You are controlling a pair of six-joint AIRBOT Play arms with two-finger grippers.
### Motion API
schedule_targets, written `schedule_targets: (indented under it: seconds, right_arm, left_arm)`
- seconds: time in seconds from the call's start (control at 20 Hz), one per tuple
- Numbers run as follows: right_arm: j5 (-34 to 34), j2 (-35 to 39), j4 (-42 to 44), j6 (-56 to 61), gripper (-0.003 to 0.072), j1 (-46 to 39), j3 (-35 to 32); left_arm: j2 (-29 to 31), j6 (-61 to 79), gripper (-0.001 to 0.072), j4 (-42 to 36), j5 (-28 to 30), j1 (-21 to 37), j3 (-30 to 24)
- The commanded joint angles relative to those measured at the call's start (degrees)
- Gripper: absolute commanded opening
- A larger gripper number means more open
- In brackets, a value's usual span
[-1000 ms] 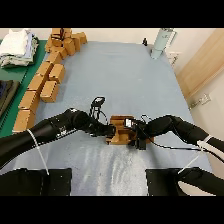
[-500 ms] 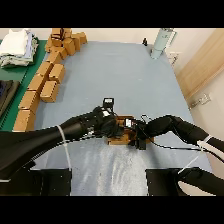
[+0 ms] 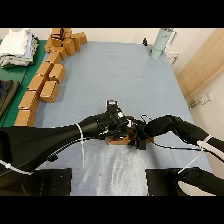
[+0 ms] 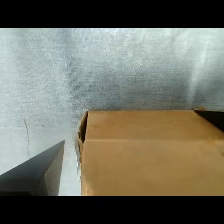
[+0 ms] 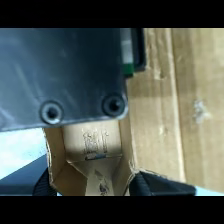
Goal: Fold the box.
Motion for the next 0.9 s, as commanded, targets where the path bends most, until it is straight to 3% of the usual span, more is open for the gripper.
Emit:
schedule_targets:
  seconds: [0.0, 0.05, 0.15, 0.2, 0.4, 0.8, 0.85]
  right_arm:
    - [0.00, -0.02, 0.02, 0.00, 0.0531, 0.02, 0.00]
    - [0.02, -0.02, 0.02, 0.00, 0.0531, 0.02, 0.00]
    - [0.00, -0.02, 0.02, 0.00, 0.0531, 0.02, -0.02]
    - [0.00, -0.02, 0.02, 0.00, 0.0531, 0.02, 0.00]
    - [0.02, -0.02, 0.02, 0.00, 0.0531, 0.02, 0.00]
    - [0.02, -0.02, 0.02, 0.00, 0.0531, 0.02, 0.00]
    - [0.02, -0.02, 0.02, 0.00, 0.0531, 0.02, 0.00]
  left_arm:
    - [-0.90, -0.44, 0.0540, 0.02, -1.14, -0.11, 0.52]
    - [-0.96, 0.46, 0.0528, 0.02, -1.14, -0.20, 0.52]
    - [-1.36, 0.83, 0.0223, 0.00, -0.83, -0.22, 0.55]
    - [-1.51, 0.85, 0.0145, 0.00, 0.07, -0.24, 0.52]
    - [-1.66, 0.74, 0.0012, -0.24, 1.40, -0.22, 0.59]
    - [-1.53, 1.05, 0.0015, -0.28, -0.28, -0.22, 0.61]
    - [-1.51, 1.29, 0.0155, -0.33, -1.18, -0.20, 0.76]
